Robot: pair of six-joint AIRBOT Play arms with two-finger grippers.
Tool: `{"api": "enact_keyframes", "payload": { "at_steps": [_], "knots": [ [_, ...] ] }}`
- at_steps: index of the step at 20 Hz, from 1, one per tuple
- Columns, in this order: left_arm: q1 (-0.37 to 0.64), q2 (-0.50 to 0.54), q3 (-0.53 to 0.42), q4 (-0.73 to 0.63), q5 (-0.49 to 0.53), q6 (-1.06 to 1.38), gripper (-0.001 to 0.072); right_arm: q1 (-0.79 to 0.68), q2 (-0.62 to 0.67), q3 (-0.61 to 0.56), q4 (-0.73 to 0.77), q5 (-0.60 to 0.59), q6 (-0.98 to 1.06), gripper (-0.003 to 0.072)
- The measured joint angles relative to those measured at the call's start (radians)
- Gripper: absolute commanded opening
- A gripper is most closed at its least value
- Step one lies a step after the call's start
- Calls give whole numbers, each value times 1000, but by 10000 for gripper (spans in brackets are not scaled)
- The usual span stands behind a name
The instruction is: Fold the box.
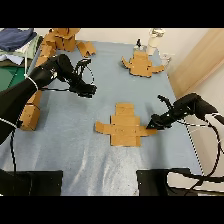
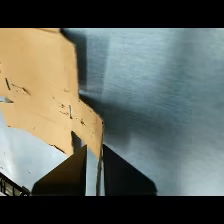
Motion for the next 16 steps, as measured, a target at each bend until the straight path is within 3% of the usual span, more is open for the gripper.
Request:
{"api": "enact_keyframes", "payload": {
  "at_steps": [10,16],
  "knots": [
    [0,0,0,0,0,0,9,280,9,-1,50,96,-45,3],
    [0,0,0,0,0,0,10,421,115,-32,52,198,6,3]
  ]
}}
